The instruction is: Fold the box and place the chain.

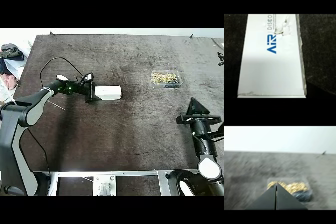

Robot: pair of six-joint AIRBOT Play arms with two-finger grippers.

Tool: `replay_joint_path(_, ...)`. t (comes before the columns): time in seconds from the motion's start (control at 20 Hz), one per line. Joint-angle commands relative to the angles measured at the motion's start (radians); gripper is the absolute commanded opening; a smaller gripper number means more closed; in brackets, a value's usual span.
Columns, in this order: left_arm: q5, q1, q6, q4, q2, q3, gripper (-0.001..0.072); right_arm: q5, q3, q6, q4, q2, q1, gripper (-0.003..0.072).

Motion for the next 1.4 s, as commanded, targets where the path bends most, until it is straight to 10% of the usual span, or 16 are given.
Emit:
replay_joint_path(0.0,-0.018,0.001,0.0,0.0,0.0,0.001,0.0468,-0.159,0.0,0.0,-0.002,0.001,0.0,0.0014)
replay_joint_path(0.1,-0.039,0.001,0.0,0.0,0.002,0.001,0.0023,-0.238,0.0,0.0,-0.002,0.001,0.0,0.0014)
replay_joint_path(0.4,0.037,0.056,-0.088,-0.177,0.108,0.02,0.0009,-0.442,0.0,0.0,-0.002,0.001,0.0,0.0014)
replay_joint_path(0.9,0.74,0.404,-0.52,-0.153,0.328,0.011,0.001,-0.559,0.0,0.0,-0.002,0.001,0.001,0.0014)
replay_joint_path(1.35,0.709,0.62,-0.959,0.229,0.218,-0.024,0.0011,-0.559,0.0,0.0,-0.002,0.001,0.001,0.0014)
